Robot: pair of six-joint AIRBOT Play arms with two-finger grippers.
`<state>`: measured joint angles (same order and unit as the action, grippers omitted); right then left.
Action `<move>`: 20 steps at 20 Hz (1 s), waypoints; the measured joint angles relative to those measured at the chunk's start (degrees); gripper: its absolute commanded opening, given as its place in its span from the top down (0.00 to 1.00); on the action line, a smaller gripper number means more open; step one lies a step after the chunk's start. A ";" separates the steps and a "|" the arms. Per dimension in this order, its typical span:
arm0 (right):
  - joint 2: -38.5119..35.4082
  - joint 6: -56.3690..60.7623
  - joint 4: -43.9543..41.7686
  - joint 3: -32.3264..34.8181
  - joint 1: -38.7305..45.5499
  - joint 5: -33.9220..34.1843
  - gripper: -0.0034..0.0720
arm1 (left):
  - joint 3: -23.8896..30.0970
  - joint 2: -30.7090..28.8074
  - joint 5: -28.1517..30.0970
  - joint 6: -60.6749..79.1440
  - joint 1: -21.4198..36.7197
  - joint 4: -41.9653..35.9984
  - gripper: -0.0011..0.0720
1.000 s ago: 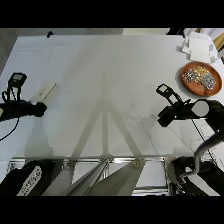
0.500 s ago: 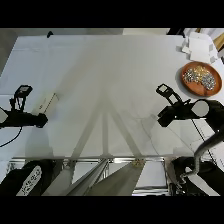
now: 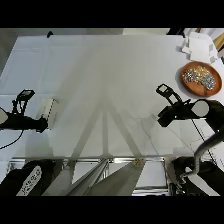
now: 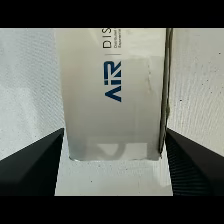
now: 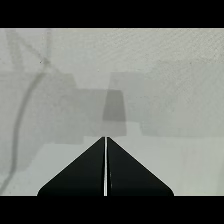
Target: Fold the box and place the chain.
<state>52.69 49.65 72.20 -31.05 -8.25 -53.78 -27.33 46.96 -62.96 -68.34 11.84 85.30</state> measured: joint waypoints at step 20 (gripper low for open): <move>0.00 0.00 0.00 0.00 0.00 0.02 0.94 | 0.02 -19.61 -6.88 -0.04 0.00 -1.22 0.04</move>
<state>52.69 49.65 72.20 -31.05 -8.25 -53.76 -27.31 27.35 -69.84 -68.38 11.84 84.07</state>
